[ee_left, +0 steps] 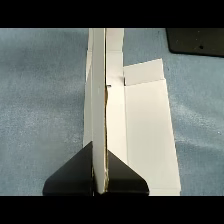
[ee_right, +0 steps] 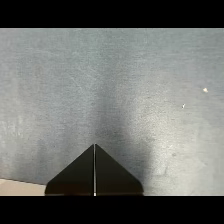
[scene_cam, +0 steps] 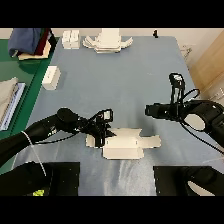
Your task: Fold the box.
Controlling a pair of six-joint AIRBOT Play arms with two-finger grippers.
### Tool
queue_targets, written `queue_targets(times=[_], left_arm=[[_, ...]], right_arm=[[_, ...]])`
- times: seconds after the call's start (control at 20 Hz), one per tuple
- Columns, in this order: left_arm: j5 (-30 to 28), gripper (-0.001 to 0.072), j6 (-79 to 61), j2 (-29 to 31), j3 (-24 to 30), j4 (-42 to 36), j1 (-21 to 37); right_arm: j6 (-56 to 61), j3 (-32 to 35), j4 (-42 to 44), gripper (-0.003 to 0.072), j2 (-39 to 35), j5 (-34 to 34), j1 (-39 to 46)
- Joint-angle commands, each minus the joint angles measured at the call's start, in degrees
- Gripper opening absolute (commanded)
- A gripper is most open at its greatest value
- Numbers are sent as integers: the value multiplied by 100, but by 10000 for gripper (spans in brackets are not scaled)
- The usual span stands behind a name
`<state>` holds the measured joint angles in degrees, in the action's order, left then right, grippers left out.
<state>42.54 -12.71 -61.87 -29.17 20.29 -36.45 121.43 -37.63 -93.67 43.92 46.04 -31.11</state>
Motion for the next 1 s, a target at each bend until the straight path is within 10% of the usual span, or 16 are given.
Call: queue_targets(times=[0.0, 0.3, 0.55, 0.95], left_arm=[[-13, 14, 35, -2, 0, 9, 0], [0, 14, 33, -2, 0, 7, 0], [-4, 14, 33, -4, 0, 7, 0], [-4, 14, 33, -4, 0, 7, 0]], right_arm=[[-114, -2, 70, 3, 4, 33, -7], [-411, -2, 210, 3, 2, 68, -7], [-234, -4, -85, 1, -431, 1670, -282], [-857, 48, 684, 2, -1239, 2942, -3053]])
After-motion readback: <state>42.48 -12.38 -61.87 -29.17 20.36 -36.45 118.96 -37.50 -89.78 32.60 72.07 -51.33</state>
